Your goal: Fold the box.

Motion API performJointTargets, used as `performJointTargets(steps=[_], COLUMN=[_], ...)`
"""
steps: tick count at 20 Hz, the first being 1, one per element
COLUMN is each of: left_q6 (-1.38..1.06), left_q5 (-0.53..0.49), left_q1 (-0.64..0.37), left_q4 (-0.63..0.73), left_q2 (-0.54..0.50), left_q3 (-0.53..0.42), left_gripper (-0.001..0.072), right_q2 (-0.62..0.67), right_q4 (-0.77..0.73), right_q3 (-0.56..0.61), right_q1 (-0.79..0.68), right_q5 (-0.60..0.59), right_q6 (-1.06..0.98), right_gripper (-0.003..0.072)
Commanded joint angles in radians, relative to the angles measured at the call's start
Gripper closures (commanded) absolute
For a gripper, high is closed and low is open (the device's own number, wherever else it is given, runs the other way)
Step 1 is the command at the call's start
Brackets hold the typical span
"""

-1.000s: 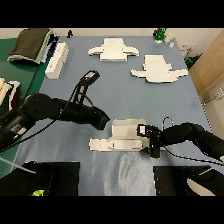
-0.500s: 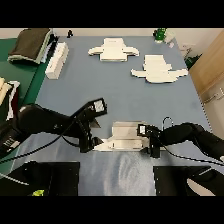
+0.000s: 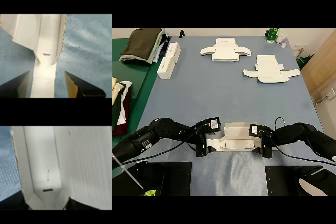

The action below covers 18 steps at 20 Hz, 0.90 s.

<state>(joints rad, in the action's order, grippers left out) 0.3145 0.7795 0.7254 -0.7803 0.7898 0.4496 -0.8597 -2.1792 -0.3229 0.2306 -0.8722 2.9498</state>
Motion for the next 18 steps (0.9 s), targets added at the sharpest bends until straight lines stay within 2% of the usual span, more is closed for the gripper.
performJointTargets(steps=[1,4,7,8,9,10,11,12,13,15,16,17,18], left_q6=[-0.184,-0.234,-0.283,-0.301,-0.312,-0.311,-0.311,-0.311,-0.311,-0.312,-0.312,-0.314,-0.315], left_q5=[-0.038,-0.048,-0.109,-0.129,-0.148,-0.170,-0.190,-0.203,-0.204,-0.204,-0.209,-0.218,-0.237], left_q1=[-0.002,-0.002,0.013,0.024,0.032,0.039,0.043,0.045,0.048,0.060,0.068,0.075,0.083], left_q4=[0.130,0.173,0.227,0.241,0.247,0.247,0.247,0.246,0.247,0.261,0.265,0.265,0.266], left_q2=[0.092,0.154,0.198,0.207,0.214,0.220,0.228,0.235,0.244,0.258,0.259,0.259,0.259], left_q3=[-0.016,-0.016,-0.016,-0.016,-0.016,-0.016,-0.016,-0.016,-0.015,-0.013,-0.012,-0.012,-0.012], left_gripper=[0.0018,0.0019,0.0022,0.0095,0.0138,0.0139,0.0217,0.0337,0.0363,0.0365,0.0438,0.0586,0.0590], right_q2=[0.001,0.001,0.001,0.001,0.001,0.001,0.001,0.001,0.001,0.001,0.001,0.001,0.001], right_q4=[0.000,0.000,0.000,0.000,0.000,0.000,0.000,0.000,0.000,0.000,0.000,0.000,0.000], right_q3=[0.000,0.000,0.000,0.000,0.000,0.000,0.000,0.000,0.000,0.000,0.000,0.000,0.000], right_q1=[0.000,0.000,0.000,0.000,0.000,0.000,0.000,0.000,0.000,0.000,0.000,0.000,0.000], right_q5=[0.000,0.000,0.000,0.000,0.000,0.000,0.000,0.000,0.000,0.000,0.000,0.000,0.000], right_q6=[0.000,0.000,0.000,0.000,0.000,0.000,0.000,0.000,0.000,0.000,0.000,0.000,0.000], right_gripper=[0.0178,0.0179,0.0178,0.0179,0.0179,0.0179,0.0178,0.0179,0.0178,0.0179,0.0178,0.0179,0.0178])
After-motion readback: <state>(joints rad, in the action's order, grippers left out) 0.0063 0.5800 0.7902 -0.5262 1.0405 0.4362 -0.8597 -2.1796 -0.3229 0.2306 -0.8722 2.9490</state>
